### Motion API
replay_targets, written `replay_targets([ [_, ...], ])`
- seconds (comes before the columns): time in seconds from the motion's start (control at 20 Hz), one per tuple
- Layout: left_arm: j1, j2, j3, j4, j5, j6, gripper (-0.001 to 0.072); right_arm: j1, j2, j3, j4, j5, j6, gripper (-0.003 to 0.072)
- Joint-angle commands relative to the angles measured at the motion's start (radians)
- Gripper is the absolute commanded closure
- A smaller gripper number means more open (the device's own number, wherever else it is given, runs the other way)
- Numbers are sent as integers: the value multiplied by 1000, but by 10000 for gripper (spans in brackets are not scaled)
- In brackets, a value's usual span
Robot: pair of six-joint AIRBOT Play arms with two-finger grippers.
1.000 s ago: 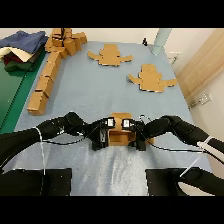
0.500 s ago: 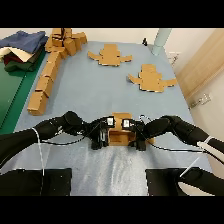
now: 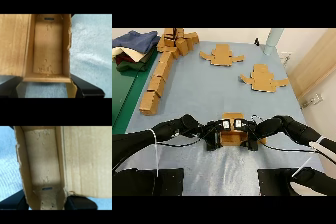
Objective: Fold the box.
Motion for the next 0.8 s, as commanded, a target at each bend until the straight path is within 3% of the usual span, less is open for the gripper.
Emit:
replay_targets([
  [0.0, -16, -7, 1, 3, 32, -3, 19, 0, 0, 1, 0, 0, 0, 178],
  [0.3, -16, -7, 1, 3, 32, -3, 22, 0, 0, 0, 0, 0, 0, 179],
  [0.35, -16, -7, 1, 3, 26, -3, 99, 0, 0, 0, 0, 0, 0, 178],
  [0.4, -16, -7, 1, 3, 16, -2, 279, 0, 0, 1, 0, 0, 0, 178],
  [0.45, -16, -8, 1, 3, 15, -2, 362, 0, 0, 1, 0, 0, 0, 178],
  [0.75, -16, -8, 1, 0, 18, -2, 360, 0, 0, 0, 0, 0, 0, 179],
])
